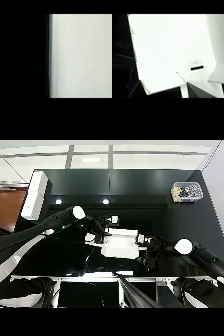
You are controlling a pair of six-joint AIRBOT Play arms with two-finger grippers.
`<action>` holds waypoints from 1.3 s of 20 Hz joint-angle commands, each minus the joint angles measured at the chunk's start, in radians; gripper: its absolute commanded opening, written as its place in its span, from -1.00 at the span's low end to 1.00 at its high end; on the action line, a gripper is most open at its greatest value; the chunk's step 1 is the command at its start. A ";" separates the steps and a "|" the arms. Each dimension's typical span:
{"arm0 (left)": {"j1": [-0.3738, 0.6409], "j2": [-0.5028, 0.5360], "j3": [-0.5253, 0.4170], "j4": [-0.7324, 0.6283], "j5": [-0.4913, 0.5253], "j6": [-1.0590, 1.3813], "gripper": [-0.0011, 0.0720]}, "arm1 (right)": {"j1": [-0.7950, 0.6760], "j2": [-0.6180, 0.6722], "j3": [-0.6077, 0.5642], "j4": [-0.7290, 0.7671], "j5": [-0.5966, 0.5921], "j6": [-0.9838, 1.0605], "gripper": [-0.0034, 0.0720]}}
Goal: Fold the box and place the chain.
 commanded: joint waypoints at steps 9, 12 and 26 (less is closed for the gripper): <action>-0.001 -0.001 -0.001 0.000 0.000 0.000 -0.90 | 0.028 0.002 0.059 0.061 -0.160 -0.009 0.96; -0.001 -0.001 0.000 -0.008 0.001 0.000 -0.90 | 0.024 0.000 0.096 -0.005 -0.185 -0.158 0.96; -0.001 -0.001 0.000 -0.008 0.004 0.000 -0.90 | -0.077 -0.042 0.106 0.134 -0.122 -0.238 0.96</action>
